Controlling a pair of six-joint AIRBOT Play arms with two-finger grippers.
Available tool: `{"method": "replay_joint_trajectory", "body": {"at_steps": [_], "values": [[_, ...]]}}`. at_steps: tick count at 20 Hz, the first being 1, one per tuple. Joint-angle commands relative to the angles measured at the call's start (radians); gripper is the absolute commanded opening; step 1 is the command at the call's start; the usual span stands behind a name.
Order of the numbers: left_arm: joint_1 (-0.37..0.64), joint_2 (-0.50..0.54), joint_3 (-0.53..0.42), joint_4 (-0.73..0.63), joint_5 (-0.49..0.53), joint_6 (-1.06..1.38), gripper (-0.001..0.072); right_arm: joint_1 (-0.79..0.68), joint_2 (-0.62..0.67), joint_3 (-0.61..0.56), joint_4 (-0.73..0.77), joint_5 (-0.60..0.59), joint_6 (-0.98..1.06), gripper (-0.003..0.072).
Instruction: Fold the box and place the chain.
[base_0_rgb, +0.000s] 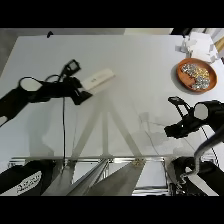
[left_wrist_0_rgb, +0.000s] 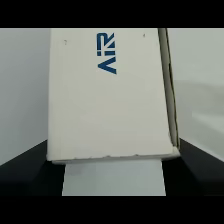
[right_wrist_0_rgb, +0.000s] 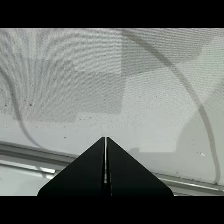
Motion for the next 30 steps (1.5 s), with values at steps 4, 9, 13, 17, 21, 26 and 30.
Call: {"method": "replay_joint_trajectory", "body": {"at_steps": [4,9,13,17,21,26,30], "values": [[0.281,0.051,-0.020,0.290,-0.014,-0.320,0.0002,0.000,-0.001,-0.001,0.000,0.001,0.000,0.0018],[0.299,0.051,-0.086,0.438,-0.020,-0.397,0.0002,0.000,-0.001,-0.001,0.000,0.001,0.000,0.0018],[0.299,0.049,-0.124,0.442,-0.082,-0.429,0.0003,0.000,-0.001,-0.001,0.000,0.001,0.000,0.0018],[0.299,0.025,-0.124,0.504,-0.178,-0.430,0.0006,0.000,-0.001,-0.001,0.000,0.001,0.000,0.0018],[0.299,0.001,-0.126,0.506,-0.231,-0.451,0.0388,0.000,-0.001,-0.001,0.000,0.001,0.000,0.0018],[0.300,0.014,-0.126,0.569,-0.232,-0.580,0.0701,0.000,-0.001,-0.001,0.000,0.001,0.000,0.0018],[0.299,0.093,-0.126,0.573,-0.212,-0.583,0.0700,0.000,-0.001,-0.001,0.000,0.001,0.000,0.0018]]}}
